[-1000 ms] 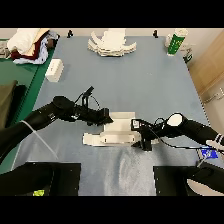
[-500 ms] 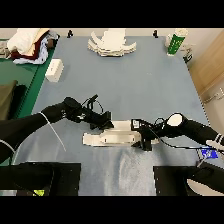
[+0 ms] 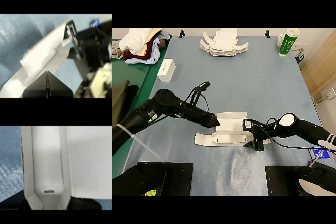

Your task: Fold the box.

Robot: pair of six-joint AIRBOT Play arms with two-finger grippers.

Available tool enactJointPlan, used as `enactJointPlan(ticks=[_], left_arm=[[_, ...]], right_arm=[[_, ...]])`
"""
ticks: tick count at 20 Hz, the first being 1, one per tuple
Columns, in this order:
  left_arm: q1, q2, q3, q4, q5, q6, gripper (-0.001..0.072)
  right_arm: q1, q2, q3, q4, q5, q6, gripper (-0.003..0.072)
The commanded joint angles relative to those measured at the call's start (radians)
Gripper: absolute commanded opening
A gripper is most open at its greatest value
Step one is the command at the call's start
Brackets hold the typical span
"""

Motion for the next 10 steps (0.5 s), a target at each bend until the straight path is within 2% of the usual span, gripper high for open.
enactJointPlan(ticks=[1, 2, 3, 4, 7, 10], left_arm=[[-0.042, 0.132, -0.021, 0.183, -0.099, 0.309, 0.0016], [-0.037, 0.153, -0.042, 0.179, -0.117, 0.414, 0.0033], [-0.036, 0.17, -0.075, 0.177, -0.094, 0.483, 0.0407], [-0.031, 0.181, -0.115, 0.159, -0.037, 0.523, 0.0682], [-0.022, 0.198, -0.243, 0.12, 0.098, 0.673, 0.0685], [-0.019, 0.197, -0.317, 0.121, 0.106, 0.865, 0.0685]], right_arm=[[-0.001, 0.0, 0.001, 0.0, 0.0, 0.0, 0.0452], [0.0, 0.0, 0.001, 0.001, 0.001, 0.0, 0.0452], [-0.001, 0.0, 0.001, 0.0, 0.001, 0.0, 0.0452], [-0.001, 0.0, 0.001, 0.0, 0.0, 0.0, 0.0452], [-0.001, 0.0, 0.001, 0.0, 0.001, 0.0, 0.0452], [-0.001, 0.0, 0.001, 0.0, 0.0, 0.0, 0.0452]])
